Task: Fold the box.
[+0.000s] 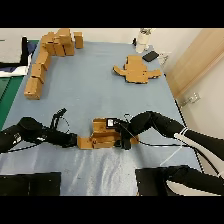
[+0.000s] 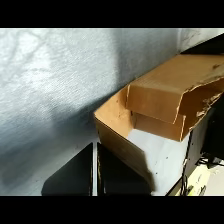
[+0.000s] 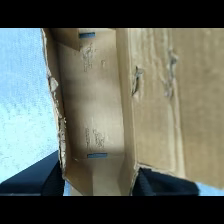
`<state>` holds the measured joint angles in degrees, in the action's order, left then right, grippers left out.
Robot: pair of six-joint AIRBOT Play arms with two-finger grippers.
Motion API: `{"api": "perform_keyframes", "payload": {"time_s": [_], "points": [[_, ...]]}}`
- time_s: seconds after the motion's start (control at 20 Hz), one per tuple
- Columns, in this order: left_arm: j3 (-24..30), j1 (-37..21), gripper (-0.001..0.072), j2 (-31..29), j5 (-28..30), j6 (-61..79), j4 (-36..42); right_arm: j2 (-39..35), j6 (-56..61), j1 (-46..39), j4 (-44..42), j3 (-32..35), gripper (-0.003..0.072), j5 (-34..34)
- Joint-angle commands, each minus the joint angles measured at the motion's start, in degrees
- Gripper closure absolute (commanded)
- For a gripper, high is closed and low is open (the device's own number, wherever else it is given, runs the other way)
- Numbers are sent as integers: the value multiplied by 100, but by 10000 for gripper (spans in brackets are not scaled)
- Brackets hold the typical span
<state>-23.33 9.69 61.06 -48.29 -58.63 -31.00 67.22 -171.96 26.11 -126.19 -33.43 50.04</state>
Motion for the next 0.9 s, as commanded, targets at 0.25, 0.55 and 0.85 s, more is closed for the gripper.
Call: {"api": "perform_keyframes", "payload": {"time_s": [0.25,0.55,0.85], "points": [[-238,557,658,48,297,13,472,-2,0,0,-2,-7,223,-2],[-483,568,337,50,-184,-146,540,-2,0,0,-2,-7,223,-2],[-481,568,334,50,-173,-116,1156,-2,0,0,-2,-7,223,-2]]}}
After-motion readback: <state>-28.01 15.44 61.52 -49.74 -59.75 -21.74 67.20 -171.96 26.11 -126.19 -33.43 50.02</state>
